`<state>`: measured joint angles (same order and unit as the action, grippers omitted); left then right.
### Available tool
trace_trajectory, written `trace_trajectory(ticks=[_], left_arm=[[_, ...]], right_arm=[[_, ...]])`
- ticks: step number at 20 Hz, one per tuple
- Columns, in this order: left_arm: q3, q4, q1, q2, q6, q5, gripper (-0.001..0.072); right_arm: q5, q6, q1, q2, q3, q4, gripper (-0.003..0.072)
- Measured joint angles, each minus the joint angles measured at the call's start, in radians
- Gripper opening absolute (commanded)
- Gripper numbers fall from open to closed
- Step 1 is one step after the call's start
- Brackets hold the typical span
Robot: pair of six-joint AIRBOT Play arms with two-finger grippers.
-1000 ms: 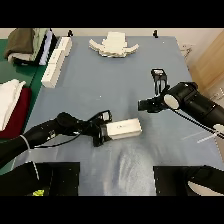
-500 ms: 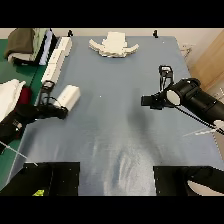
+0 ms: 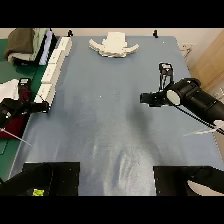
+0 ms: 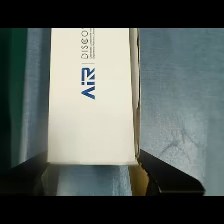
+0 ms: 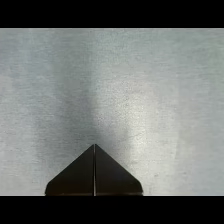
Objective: Fold the box.
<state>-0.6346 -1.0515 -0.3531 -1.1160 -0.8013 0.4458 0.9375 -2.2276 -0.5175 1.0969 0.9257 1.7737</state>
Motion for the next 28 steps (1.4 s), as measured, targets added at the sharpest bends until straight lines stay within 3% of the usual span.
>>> trace_trajectory(ticks=[8, 17, 18, 19, 24, 28], left_arm=[[-0.209, 0.008, -0.006, -0.240, 0.000, -0.001, 0.0463], [-0.254, 0.032, 0.005, -0.298, -0.003, -0.004, 0.0465], [-0.254, 0.034, 0.005, -0.299, -0.003, -0.006, 0.0554], [-0.256, 0.035, 0.005, -0.299, -0.003, -0.008, 0.0699], [-0.256, 0.034, 0.003, -0.299, -0.003, -0.003, 0.0698], [-0.264, -0.050, -0.035, -0.269, -0.017, 0.137, 0.0698]], right_arm=[[-0.026, 0.000, 0.000, 0.000, 0.000, 0.000, 0.0006], [-0.037, -0.001, 0.001, 0.001, 0.000, -0.011, 0.0007], [-0.037, -0.001, 0.000, 0.001, 0.000, -0.014, 0.0007], [-0.037, -0.001, 0.000, 0.000, 0.000, -0.015, 0.0007], [-0.037, -0.001, 0.000, 0.001, 0.000, -0.025, 0.0006], [-0.037, -0.001, 0.000, 0.001, 0.000, -0.031, 0.0006]])
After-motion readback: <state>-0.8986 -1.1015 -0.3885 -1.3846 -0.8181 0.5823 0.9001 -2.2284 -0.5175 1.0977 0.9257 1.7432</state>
